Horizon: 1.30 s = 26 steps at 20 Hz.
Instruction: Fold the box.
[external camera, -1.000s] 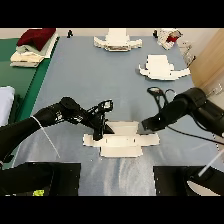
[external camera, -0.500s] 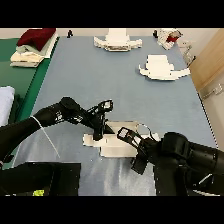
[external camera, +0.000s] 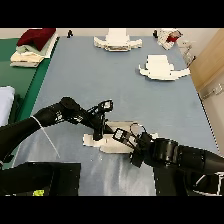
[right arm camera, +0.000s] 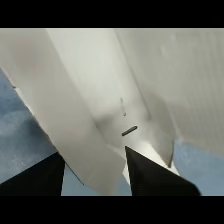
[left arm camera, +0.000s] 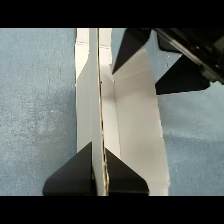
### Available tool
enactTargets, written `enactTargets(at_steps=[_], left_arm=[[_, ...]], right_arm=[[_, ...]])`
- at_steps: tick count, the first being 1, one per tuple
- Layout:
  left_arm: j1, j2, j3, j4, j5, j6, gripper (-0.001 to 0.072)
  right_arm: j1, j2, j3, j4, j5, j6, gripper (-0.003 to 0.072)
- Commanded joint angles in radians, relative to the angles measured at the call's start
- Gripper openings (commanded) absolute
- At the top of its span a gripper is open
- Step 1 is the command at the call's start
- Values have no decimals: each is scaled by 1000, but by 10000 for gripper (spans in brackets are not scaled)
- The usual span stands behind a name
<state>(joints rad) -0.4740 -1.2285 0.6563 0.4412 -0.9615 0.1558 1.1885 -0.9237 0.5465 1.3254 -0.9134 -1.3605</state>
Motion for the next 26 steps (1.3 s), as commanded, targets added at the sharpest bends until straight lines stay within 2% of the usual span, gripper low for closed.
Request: enactTargets(at_steps=[1, 5, 7, 8, 13, 15, 17, 24, 26], left_arm=[[0, 0, 0, 0, 0, 1, 15], [0, 0, 0, 0, 1, 0, 14], [0, 0, 0, 0, 1, 0, 14], [0, 0, 0, 0, 1, 1, 14], [0, 0, 0, 0, 1, 1, 14], [0, 0, 0, 0, 1, 1, 15], [0, 0, 0, 0, 1, 0, 15], [0, 0, 0, 0, 1, 0, 15], [0, 0, 0, 0, 1, 0, 14]], right_arm=[[3, -1, 50, -75, -64, 126, 551], [2, 20, 91, -107, -128, 133, 558], [2, 27, 92, -142, -129, 151, 690], [2, 27, 92, -163, -132, 169, 717], [2, 27, 92, -177, -145, 163, 720], [-16, 27, 86, -163, -112, 109, 720], [-80, 27, 86, -48, -73, -49, 720], [-498, 27, 33, 540, -18, -949, 720], [-599, 25, 0, 658, 0, -1178, 720]])
